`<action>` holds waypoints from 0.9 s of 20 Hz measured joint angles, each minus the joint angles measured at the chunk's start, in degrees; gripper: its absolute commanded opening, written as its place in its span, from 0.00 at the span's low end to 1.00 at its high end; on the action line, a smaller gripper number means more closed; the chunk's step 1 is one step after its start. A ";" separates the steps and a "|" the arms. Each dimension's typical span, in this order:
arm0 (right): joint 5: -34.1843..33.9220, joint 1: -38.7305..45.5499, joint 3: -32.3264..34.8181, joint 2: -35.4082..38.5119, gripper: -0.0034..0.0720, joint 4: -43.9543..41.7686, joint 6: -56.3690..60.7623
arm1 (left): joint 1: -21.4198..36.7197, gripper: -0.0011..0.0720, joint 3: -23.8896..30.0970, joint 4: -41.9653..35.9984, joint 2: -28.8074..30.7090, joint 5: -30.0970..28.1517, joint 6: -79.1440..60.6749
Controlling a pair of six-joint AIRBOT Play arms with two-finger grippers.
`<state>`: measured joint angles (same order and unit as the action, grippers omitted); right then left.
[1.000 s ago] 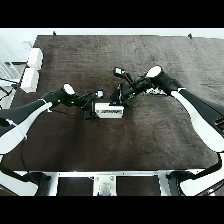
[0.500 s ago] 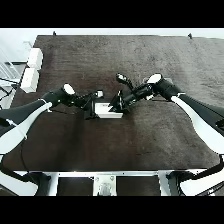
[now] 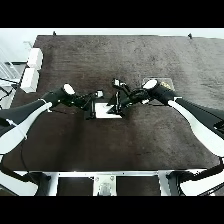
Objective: Fold the box and place the chain.
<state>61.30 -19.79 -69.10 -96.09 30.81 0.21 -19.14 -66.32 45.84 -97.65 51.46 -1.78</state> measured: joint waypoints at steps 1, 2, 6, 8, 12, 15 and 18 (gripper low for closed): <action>-1.07 -0.17 0.20 0.00 0.71 0.02 -0.31 | 0.00 0.74 0.00 0.00 0.00 0.00 0.00; -1.77 -0.31 0.33 0.02 0.71 0.04 -0.48 | 0.00 0.74 -0.02 0.00 -0.02 0.00 0.00; -4.24 -0.55 0.55 0.04 0.71 0.20 -1.09 | 0.04 0.74 -0.02 -0.04 -0.02 -0.24 0.04; -5.27 -0.57 0.55 0.31 0.71 0.24 -1.36 | 0.07 0.74 -0.02 -0.04 -0.02 -0.28 0.20; -7.37 -0.09 0.70 3.63 0.71 0.61 -1.90 | 0.00 0.74 -0.02 0.09 0.00 0.17 -0.04; -6.71 0.15 2.67 7.06 0.71 0.26 -2.10 | 0.00 0.74 -0.02 0.07 0.00 0.15 -0.04; -6.47 0.20 5.73 8.46 0.70 -0.76 -3.04 | 0.00 0.74 -0.02 0.04 0.00 0.13 -0.04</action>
